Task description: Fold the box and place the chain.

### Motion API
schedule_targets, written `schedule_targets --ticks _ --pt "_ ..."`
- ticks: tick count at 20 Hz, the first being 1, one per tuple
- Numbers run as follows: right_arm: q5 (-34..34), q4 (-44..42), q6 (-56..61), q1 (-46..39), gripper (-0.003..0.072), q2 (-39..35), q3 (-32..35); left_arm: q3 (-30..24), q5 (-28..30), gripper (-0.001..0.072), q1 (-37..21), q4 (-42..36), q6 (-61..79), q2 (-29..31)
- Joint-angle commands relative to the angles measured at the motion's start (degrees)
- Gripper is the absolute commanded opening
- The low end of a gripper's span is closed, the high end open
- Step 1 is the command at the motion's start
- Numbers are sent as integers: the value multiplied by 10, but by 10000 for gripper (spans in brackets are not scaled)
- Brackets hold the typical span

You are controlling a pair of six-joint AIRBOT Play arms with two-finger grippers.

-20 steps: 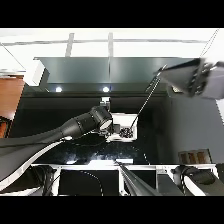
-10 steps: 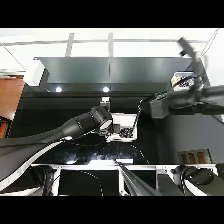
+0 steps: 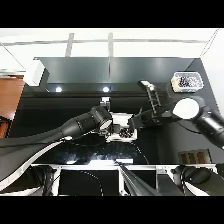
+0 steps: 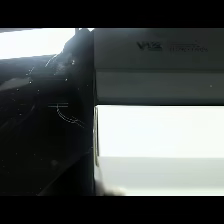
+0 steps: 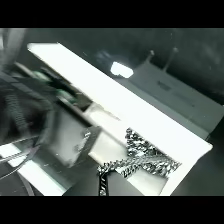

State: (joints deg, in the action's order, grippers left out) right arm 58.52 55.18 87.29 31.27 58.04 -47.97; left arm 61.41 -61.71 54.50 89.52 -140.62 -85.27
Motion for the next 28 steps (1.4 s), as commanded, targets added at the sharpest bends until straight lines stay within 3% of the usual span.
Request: schedule_targets --ticks 1,2,3,6,8,9,10,11,16,19,22,24,26,27,28 --pt "-40 32 2 16 49 35 19 0 2 27 0 -4 0 0" --pt "-36 45 1 11 300 33 18 0 1 27 0 -4 0 0" --pt "-15 67 0 -2 450 28 12 0 0 28 0 -4 0 0" --pt "78 105 -35 -76 445 -21 -26 2 -2 27 0 -17 -1 0" --pt "102 123 -38 -134 445 -80 -40 8 -3 35 0 -17 -20 1" --pt "108 129 -38 -162 445 -110 -40 14 -3 204 0 -15 -23 2" --pt "116 129 -38 -186 444 -133 -40 22 -6 432 0 -13 -23 4" --pt "128 130 -40 -209 445 -151 -40 31 -12 534 0 -3 -17 10" --pt "159 130 -42 -276 445 -174 -40 42 -69 534 -12 23 208 92" --pt "159 148 -41 -281 445 -174 -40 6 -86 529 -71 51 333 180" --pt "159 192 -11 -281 444 -174 -40 -77 -43 503 -191 -69 483 268" --pt "154 205 7 -281 445 -174 -40 -155 12 504 -280 -254 652 309" --pt "145 205 24 -281 445 -174 -40 -214 -7 507 -339 -453 896 306" --pt "143 204 30 -281 445 -174 -40 -240 -21 553 -351 -514 1014 296" --pt "143 203 30 -281 445 -174 -40 -261 -14 720 -348 -535 1098 287"
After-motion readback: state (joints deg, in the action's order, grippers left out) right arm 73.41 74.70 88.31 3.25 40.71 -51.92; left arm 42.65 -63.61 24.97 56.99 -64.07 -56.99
